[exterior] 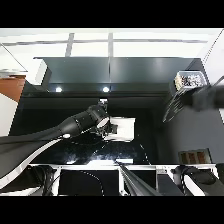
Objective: Fold the box and place the chain.
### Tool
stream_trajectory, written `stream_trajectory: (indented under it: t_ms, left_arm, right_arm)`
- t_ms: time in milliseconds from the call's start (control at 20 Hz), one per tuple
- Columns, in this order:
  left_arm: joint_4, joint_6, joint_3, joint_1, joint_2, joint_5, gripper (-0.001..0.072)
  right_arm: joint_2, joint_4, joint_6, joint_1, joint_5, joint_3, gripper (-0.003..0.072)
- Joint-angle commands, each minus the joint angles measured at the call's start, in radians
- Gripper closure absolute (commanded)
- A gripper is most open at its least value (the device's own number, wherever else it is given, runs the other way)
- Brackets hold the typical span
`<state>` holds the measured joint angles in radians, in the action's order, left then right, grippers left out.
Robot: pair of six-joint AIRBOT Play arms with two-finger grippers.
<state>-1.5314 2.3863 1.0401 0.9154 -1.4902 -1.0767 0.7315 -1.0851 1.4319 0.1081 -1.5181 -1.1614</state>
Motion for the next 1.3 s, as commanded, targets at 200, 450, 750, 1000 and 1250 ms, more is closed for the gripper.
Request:
stream_trajectory:
  t_ms: [200,450,750,1000,1250]
  left_arm:
    - [0.000,0.000,0.001,0.000,0.000,0.000,0.0678]
    - [-0.001,0.000,0.001,0.000,0.000,0.000,0.0678]
    - [0.000,0.000,0.001,0.000,0.000,0.001,0.0678]
    - [0.000,0.000,0.001,0.000,0.000,0.001,0.0677]
    - [0.000,0.000,0.001,0.000,0.000,0.000,0.0678]
  right_arm:
    - [-0.019,0.236,0.053,0.362,0.301,0.316,0.0647]
    - [0.085,0.219,0.060,0.492,0.502,0.357,0.0647]
    - [0.173,0.054,0.111,0.504,0.528,0.357,0.0647]
    - [0.179,0.053,0.113,0.505,0.529,0.357,0.0521]
    - [0.173,0.033,0.104,0.435,0.481,0.346,0.0183]
